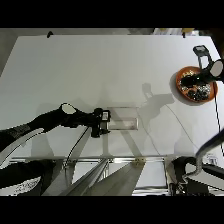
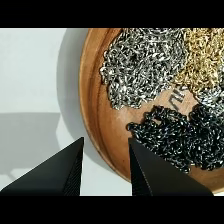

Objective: Fold the box and place the chain.

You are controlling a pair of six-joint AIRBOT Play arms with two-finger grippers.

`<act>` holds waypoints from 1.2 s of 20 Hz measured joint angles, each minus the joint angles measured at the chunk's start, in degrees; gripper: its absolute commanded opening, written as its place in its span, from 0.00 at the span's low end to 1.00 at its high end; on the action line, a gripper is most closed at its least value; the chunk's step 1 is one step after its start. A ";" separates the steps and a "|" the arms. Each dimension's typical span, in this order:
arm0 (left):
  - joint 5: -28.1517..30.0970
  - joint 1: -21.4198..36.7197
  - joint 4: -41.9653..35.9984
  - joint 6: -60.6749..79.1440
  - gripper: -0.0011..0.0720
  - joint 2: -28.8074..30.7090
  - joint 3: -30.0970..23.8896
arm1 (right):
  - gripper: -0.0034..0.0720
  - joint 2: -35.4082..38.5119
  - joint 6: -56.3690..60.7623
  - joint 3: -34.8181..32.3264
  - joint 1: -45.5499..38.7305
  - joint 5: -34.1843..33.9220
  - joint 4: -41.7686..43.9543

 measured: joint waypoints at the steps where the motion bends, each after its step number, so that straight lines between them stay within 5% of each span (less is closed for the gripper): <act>1: 0.00 0.00 -0.02 0.00 0.46 0.00 0.00 | 0.42 -0.11 0.00 0.00 0.00 -0.24 -0.35; 24: 0.00 0.00 -0.02 0.00 0.46 0.00 0.00 | 0.38 -5.31 3.04 0.04 -14.86 -0.17 -0.09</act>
